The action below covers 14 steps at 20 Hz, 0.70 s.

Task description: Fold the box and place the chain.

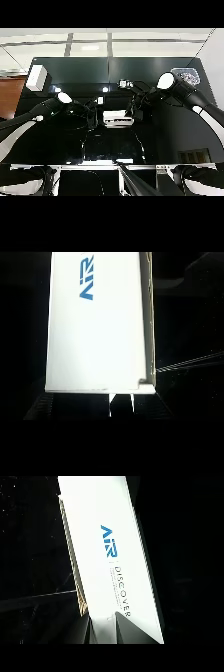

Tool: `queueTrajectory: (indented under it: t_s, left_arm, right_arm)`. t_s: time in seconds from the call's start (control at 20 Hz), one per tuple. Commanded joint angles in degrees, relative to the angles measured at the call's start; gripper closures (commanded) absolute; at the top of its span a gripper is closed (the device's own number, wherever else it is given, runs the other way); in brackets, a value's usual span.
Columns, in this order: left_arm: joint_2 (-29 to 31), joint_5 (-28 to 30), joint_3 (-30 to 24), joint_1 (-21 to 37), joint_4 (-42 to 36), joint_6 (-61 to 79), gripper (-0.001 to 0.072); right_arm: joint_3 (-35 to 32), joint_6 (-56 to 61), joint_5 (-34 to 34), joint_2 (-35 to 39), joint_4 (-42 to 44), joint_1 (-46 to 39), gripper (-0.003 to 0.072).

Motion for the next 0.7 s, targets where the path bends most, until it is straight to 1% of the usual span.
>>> queueTrajectory:
  t_s: [0.0,0.1,0.15,0.2,0.45,0.5,0.55,0.65]
  left_arm:
    - [-0.04,0.0,0.02,-0.02,0.0,-0.02,0.0371]
    - [-0.04,0.0,0.02,-0.02,0.0,-0.02,0.037]
    - [-0.04,0.0,0.02,-0.02,0.0,-0.02,0.037]
    - [-0.04,0.0,0.02,-0.02,0.0,-0.02,0.037]
    - [-0.04,0.0,0.02,-0.02,0.0,-0.02,0.037]
    - [-0.04,0.0,0.02,-0.02,0.0,-0.02,0.037]
    - [-0.04,0.0,0.02,-0.02,0.0,-0.02,0.037]
    - [-0.04,0.0,0.02,-0.02,0.0,-0.02,0.0371]
  right_arm:
    - [-0.04,0.04,0.7,-0.02,-0.24,0.07,0.0559]
    - [-0.04,0.04,0.9,-0.02,-0.24,0.07,0.055]
    - [-0.04,0.02,0.9,-0.02,-0.26,0.07,0.0484]
    - [-0.04,0.04,0.81,-0.02,-0.26,0.07,0.0483]
    - [-0.04,0.04,0.48,-0.13,-0.26,0.07,0.0493]
    - [-0.04,0.02,0.44,-0.13,-0.26,0.07,0.0554]
    - [-0.04,0.04,0.46,-0.13,-0.28,0.07,0.0568]
    - [-0.04,0.04,0.46,-0.13,-0.28,0.07,0.0568]
